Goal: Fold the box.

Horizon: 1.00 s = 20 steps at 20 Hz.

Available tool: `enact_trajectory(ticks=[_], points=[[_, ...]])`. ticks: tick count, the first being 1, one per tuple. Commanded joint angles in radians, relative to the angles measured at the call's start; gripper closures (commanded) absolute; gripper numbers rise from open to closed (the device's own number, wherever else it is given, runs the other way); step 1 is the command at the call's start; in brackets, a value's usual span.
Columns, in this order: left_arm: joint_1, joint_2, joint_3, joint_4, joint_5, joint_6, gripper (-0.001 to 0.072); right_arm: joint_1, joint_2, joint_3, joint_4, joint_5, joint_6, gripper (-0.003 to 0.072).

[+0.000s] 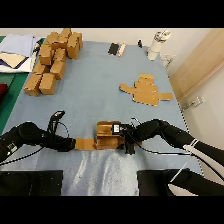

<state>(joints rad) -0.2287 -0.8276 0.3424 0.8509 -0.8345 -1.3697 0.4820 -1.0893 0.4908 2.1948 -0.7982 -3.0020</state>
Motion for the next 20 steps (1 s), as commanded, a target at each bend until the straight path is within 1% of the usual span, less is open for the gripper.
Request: enact_trajectory(ticks=[1,2,6,11,14,16,18,20], points=[[-0.077,-0.082,0.0,-0.142,0.14,0.072,0.0698,0.0,0.0,0.0,0.0,0.0,0.0,0.0214],[-0.093,-0.089,-0.001,-0.143,0.156,0.072,0.0698,0.0,0.0,0.0,0.0,0.0,0.0,0.0214],[-0.119,-0.101,-0.001,-0.169,0.156,0.075,0.0698,0.0,0.0,0.0,0.0,0.0,0.0,0.0214],[-0.165,-0.101,0.0,-0.179,0.202,0.117,0.0698,0.0,0.0,0.0,0.0,0.0,0.0,0.0214],[-0.165,-0.093,0.037,-0.177,0.171,0.119,0.0698,0.0,0.0,0.0,0.0,0.0,0.0,0.0214],[-0.165,-0.067,0.071,-0.178,0.149,0.118,0.0699,0.0,0.0,0.0,0.0,0.0,0.0,0.0214],[-0.165,-0.055,0.095,-0.183,0.127,0.076,0.0698,0.0,0.0,0.0,0.0,0.0,0.0,0.0215],[-0.192,-0.06,0.099,-0.186,0.118,0.087,0.0694,0.0,0.0,0.0,0.0,0.0,0.0,0.0214]])
